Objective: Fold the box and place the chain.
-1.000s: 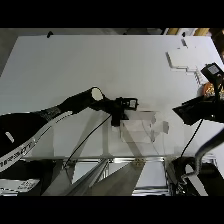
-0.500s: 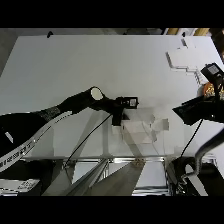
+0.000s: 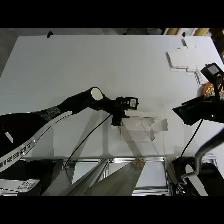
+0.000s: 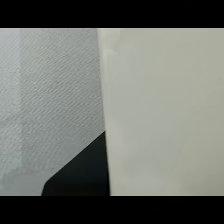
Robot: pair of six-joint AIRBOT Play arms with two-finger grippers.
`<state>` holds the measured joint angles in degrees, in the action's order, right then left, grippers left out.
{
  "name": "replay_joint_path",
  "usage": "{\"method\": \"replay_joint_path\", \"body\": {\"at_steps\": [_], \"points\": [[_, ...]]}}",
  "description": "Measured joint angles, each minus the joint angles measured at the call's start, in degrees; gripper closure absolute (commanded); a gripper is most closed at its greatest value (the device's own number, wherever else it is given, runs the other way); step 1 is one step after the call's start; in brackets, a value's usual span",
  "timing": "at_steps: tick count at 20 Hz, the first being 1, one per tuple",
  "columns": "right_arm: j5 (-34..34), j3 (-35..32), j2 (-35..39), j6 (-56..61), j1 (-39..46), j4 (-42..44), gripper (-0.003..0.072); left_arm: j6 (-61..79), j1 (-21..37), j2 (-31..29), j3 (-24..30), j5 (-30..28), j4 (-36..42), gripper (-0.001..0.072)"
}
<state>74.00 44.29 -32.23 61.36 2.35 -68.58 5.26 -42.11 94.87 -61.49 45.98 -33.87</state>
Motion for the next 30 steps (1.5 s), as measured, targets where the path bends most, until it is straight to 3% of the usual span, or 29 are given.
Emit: {"method": "replay_joint_path", "body": {"at_steps": [7,30], "points": [[0.0,0.0,0.0,0.0,0.0,0.0,0.0230,0.0,-0.1,0.9,0.0,-3.5,-0.1,0.0706],[-0.2,0.0,0.0,-0.3,0.0,0.0,0.0230,2.2,-0.1,1.8,0.0,-2.0,0.8,0.0699]]}}
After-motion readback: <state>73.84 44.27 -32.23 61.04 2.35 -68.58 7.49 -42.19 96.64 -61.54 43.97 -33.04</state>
